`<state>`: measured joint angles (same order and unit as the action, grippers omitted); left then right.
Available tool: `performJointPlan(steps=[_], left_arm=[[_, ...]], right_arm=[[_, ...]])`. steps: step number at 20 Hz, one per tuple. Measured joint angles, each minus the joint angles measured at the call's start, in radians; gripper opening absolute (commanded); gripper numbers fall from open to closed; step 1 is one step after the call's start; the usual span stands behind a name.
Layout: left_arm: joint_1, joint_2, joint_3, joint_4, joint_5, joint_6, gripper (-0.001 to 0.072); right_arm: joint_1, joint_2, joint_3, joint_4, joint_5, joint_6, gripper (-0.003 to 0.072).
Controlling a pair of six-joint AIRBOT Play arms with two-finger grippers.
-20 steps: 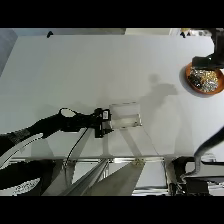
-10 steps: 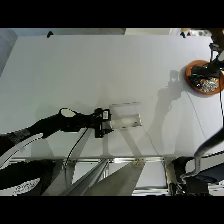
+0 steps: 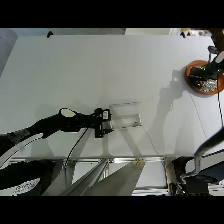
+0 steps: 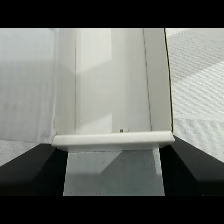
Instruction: Fold the box and place the chain.
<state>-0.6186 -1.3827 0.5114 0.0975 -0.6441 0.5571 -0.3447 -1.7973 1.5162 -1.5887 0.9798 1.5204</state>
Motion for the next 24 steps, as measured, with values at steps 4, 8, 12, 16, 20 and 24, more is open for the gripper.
performJointPlan(steps=[4, 8, 12, 16, 20, 24], left_arm=[[0.0, 0.0, 0.0, 0.0, 0.0, 0.0, 0.0136], [0.0, 0.0, 0.0, 0.0, 0.0, 0.0, 0.0136], [0.0, 0.0, 0.0, 0.0, 0.0, 0.0, 0.0136], [0.0, 0.0, 0.0, 0.0, 0.0, 0.0, 0.0136], [0.0, 0.0, 0.0, 0.0, 0.0, 0.0, 0.0136], [0.0, 0.0, 0.0, 0.0, 0.0, 0.0, 0.0136]], right_arm=[[0.0, -0.013, 0.0, 0.001, 0.001, 0.002, 0.0072], [0.0, -0.019, 0.0, 0.003, 0.009, 0.013, 0.0015], [0.0, 0.027, 0.0, 0.0, 0.035, 0.013, 0.0015], [0.0, 0.163, 0.0, -0.003, 0.102, -0.034, 0.0015], [0.0, 0.348, 0.0, 0.019, 0.216, -0.085, 0.0015], [0.0, 0.526, 0.0, 0.11, 0.339, -0.122, 0.0015]])
